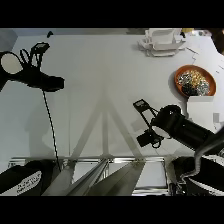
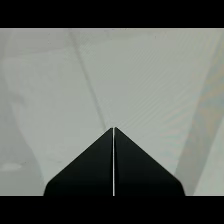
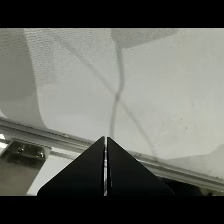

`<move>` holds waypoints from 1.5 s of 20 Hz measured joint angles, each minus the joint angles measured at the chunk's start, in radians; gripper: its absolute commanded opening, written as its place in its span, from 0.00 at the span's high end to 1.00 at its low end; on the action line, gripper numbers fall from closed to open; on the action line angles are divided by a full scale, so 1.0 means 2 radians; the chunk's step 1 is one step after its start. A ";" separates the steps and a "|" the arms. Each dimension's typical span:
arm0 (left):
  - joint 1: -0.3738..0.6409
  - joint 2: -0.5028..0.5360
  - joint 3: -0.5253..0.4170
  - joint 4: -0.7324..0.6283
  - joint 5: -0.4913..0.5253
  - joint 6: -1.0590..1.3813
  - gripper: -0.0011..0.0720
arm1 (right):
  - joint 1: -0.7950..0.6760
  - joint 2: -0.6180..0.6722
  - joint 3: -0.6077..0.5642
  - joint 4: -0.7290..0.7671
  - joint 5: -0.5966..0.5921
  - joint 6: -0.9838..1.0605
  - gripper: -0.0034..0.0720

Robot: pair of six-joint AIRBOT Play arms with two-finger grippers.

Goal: Fold the box and place the chain.

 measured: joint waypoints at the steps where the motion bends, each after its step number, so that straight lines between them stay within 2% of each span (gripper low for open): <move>1: 0.000 0.000 0.000 0.000 0.000 0.000 0.97 | 0.000 0.000 0.000 0.000 0.000 0.000 0.93; 11: 0.000 0.000 0.000 0.000 0.000 0.000 0.97 | 0.000 0.000 0.000 0.000 -0.002 0.000 0.93; 17: 0.000 0.000 0.000 0.000 0.000 0.000 0.97 | -0.010 0.000 0.000 -0.034 -0.064 0.005 0.94; 20: 0.000 0.000 0.000 0.000 0.000 0.000 0.97 | -0.073 0.000 0.000 -0.066 -0.035 0.003 0.94; 25: 0.000 0.000 0.000 0.000 0.000 0.000 0.97 | -0.269 0.001 0.036 -0.107 0.025 -0.089 0.93; 26: 0.000 0.000 0.000 0.000 0.000 0.000 0.97 | -0.308 0.002 0.048 -0.120 0.026 -0.111 0.89; 28: 0.000 0.000 0.000 0.000 0.000 0.000 0.97 | -0.379 0.003 0.068 -0.157 0.026 -0.146 0.34; 30: 0.000 0.000 0.000 0.000 0.000 0.000 0.97 | -0.449 0.002 0.079 -0.195 0.022 -0.180 0.34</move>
